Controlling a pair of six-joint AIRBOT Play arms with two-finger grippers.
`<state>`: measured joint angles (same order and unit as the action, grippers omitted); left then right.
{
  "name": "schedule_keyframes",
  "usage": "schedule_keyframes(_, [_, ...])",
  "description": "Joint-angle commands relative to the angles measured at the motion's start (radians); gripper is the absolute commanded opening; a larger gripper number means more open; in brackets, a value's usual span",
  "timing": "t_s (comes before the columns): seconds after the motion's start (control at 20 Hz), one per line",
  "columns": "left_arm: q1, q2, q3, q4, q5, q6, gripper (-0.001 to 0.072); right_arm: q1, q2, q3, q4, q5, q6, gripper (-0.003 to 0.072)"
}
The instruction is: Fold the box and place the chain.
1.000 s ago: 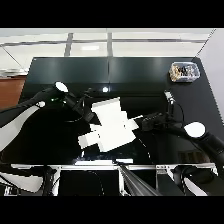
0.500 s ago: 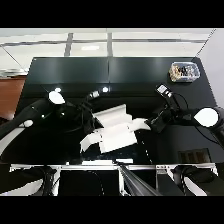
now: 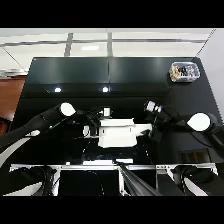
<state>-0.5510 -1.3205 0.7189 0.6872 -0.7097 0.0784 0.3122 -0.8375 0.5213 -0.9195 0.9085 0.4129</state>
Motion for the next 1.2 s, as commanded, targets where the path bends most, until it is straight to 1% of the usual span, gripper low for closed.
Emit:
schedule_keyframes(0.0, [-0.009,-0.002,-0.002,0.013,0.047,0.019,0.0027,0.061,-0.022,-0.067,0.029,-0.089,-0.123,0.0710])
schedule_keyframes(0.1, [-0.009,-0.002,-0.002,0.012,0.048,0.019,0.0027,0.095,-0.041,-0.079,0.028,-0.104,-0.167,0.0710])
schedule_keyframes(0.35, [-0.009,-0.002,-0.002,0.012,0.048,0.019,0.0027,0.142,-0.063,-0.085,0.026,-0.089,-0.377,0.0708])
schedule_keyframes(0.5, [-0.009,-0.002,-0.002,0.012,0.047,0.019,0.0027,0.182,-0.089,-0.087,0.031,-0.089,-0.399,0.0708])
schedule_keyframes(0.55, [-0.010,-0.002,-0.002,0.012,0.047,0.019,0.0027,0.206,-0.107,-0.087,0.032,-0.116,-0.399,0.0708])
schedule_keyframes(0.6, [-0.010,-0.002,-0.002,0.012,0.047,0.019,0.0027,0.229,-0.126,-0.087,0.048,-0.167,-0.398,0.0708])
schedule_keyframes(0.7, [-0.010,-0.002,-0.002,0.012,0.047,0.019,0.0027,0.267,-0.164,-0.087,0.145,-0.273,-0.400,0.0708])
schedule_keyframes(0.8, [-0.010,-0.002,-0.002,0.012,0.047,0.019,0.0027,0.306,-0.190,-0.087,0.159,-0.360,-0.425,0.0708])
schedule_keyframes(0.85, [-0.010,-0.002,-0.002,0.012,0.045,0.019,0.0027,0.308,-0.187,-0.086,0.159,-0.381,-0.425,0.0708])
schedule_keyframes(0.9, [-0.010,-0.002,-0.002,0.012,0.044,0.019,0.0027,0.307,-0.179,-0.081,0.156,-0.387,-0.425,0.0708])
schedule_keyframes(1.0, [-0.010,-0.002,-0.002,0.011,0.044,0.019,0.0027,0.299,-0.153,-0.061,0.078,-0.379,-0.414,0.0708])
schedule_keyframes(1.15, [-0.010,-0.002,-0.002,0.011,0.044,0.019,0.0027,0.240,-0.149,-0.010,0.073,-0.323,-0.409,0.0707])
